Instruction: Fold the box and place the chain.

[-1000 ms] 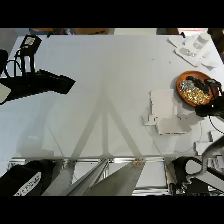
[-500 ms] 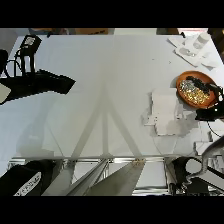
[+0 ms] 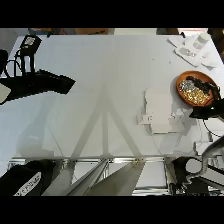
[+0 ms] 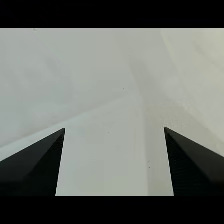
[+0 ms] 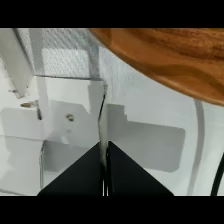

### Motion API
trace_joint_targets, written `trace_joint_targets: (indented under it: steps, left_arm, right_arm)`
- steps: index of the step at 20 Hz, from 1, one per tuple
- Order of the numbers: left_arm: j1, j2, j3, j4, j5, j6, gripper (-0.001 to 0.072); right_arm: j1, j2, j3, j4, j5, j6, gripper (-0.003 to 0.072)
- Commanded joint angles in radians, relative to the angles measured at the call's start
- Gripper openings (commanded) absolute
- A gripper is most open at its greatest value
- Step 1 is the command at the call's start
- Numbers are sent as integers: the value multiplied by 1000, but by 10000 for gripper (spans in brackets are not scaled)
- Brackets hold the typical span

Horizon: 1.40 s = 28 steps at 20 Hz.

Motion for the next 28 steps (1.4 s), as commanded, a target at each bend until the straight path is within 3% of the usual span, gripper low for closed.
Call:
trace_joint_targets:
  steps: [1, 7, 10, 13, 16, 19, 25, 28]
  left_arm:
    - [0, -1, -1, 0, 0, 0, 699]
    - [0, -1, -1, 0, 0, 0, 699]
    - [0, -1, -1, 0, 0, 0, 699]
    - [0, -1, -1, 0, 0, 0, 699]
    - [0, -1, -1, 0, 0, 0, 699]
    - [0, -1, -1, 0, 0, 0, 699]
    - [0, -1, -1, 0, 0, 0, 699]
    - [0, -1, -1, 0, 0, 0, 699]
  right_arm:
    - [-1, -17, 0, 41, 8, -2, 12]
    - [96, -16, 0, 175, 50, -54, 9]
    - [195, -3, -4, 387, 2, -142, 8]
    - [263, 44, -29, 637, -92, -235, 7]
    - [354, 84, -71, 691, -166, -259, 7]
    - [474, 121, -183, 775, -293, -297, 7]
    - [729, 140, -359, 1120, -503, -531, 7]
    - [822, 140, -367, 1131, -642, -542, 7]
